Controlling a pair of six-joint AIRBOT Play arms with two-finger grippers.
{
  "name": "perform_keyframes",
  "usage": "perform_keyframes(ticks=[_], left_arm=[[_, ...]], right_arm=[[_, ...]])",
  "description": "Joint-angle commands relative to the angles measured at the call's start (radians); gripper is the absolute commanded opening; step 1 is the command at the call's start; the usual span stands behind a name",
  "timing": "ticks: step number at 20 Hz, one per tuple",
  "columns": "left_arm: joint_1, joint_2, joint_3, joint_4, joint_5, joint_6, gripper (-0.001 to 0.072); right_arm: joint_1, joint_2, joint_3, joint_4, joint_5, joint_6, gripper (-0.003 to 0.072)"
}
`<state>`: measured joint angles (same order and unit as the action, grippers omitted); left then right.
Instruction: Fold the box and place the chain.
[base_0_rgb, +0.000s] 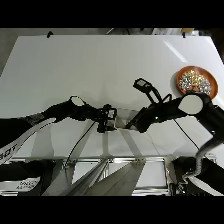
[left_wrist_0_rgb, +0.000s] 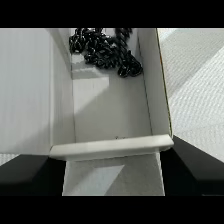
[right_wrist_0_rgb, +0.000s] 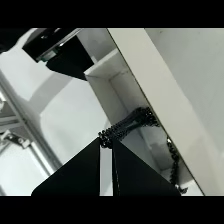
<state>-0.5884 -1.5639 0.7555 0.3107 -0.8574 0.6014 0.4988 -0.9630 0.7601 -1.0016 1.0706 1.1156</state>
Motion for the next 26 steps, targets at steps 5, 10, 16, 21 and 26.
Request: perform_keyframes(ticks=[5, 10, 16, 21, 26], left_arm=[[0.001, 0.001, 0.001, 0.000, 0.000, 0.000, 0.0169], [0.001, 0.001, 0.001, 0.000, 0.000, 0.000, 0.0169], [0.001, 0.001, 0.001, 0.000, 0.000, 0.000, 0.0169], [0.001, 0.001, 0.001, 0.000, 0.000, 0.000, 0.0169], [0.001, 0.001, 0.001, 0.000, 0.000, 0.000, 0.0169]], right_arm=[[0.031, 0.012, -0.010, -0.038, -0.063, 0.003, 0.0213], [-0.082, 0.240, -0.004, -0.108, 0.019, -0.161, 0.0065], [-0.404, 0.201, -0.022, -0.233, 0.145, -0.480, 0.0049], [-0.443, 0.001, -0.022, -0.259, 0.067, -0.783, 0.0297], [-0.443, -0.190, -0.022, -0.332, -0.074, -0.842, 0.0296]])
